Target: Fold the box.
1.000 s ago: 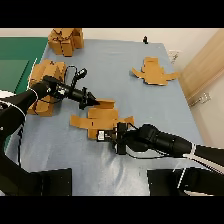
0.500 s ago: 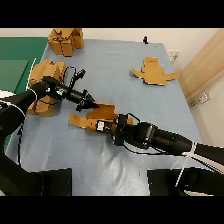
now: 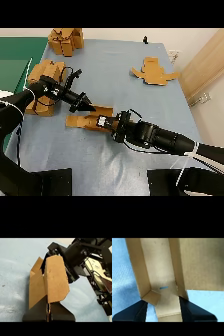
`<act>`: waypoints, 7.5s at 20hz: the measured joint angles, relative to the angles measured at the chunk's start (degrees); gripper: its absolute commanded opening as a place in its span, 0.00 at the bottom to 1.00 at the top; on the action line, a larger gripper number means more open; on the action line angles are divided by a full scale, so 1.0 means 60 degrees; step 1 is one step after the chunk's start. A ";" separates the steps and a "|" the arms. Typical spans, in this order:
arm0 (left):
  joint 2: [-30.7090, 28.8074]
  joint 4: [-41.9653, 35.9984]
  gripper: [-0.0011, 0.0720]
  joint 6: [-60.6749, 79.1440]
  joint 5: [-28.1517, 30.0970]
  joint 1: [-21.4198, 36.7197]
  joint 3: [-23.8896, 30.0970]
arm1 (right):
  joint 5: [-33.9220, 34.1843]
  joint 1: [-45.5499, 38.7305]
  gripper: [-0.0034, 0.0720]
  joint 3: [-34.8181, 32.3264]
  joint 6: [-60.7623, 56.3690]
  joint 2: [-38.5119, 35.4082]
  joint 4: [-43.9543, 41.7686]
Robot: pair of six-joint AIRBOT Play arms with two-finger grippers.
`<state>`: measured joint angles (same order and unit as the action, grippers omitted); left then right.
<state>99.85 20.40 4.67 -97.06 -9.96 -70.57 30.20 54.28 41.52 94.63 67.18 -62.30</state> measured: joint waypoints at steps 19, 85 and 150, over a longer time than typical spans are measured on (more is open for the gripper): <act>0.0022 0.0273 0.04 -0.0025 0.1676 -0.0018 0.0007 | 0.0499 0.0801 0.83 0.0044 -0.0379 -0.0233 -0.0984; 0.0022 0.1198 0.04 0.0069 0.0390 -0.0178 0.0007 | -0.1770 0.0415 0.84 -0.0040 -0.3595 0.1064 0.1577; 0.0015 0.0852 0.04 0.0062 0.2087 -0.0178 0.0000 | 0.1188 -0.2626 0.44 0.1916 0.7814 0.2674 -0.8579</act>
<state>99.94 25.52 5.04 -84.53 -11.03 -70.57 37.32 38.52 53.01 141.51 83.22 -113.78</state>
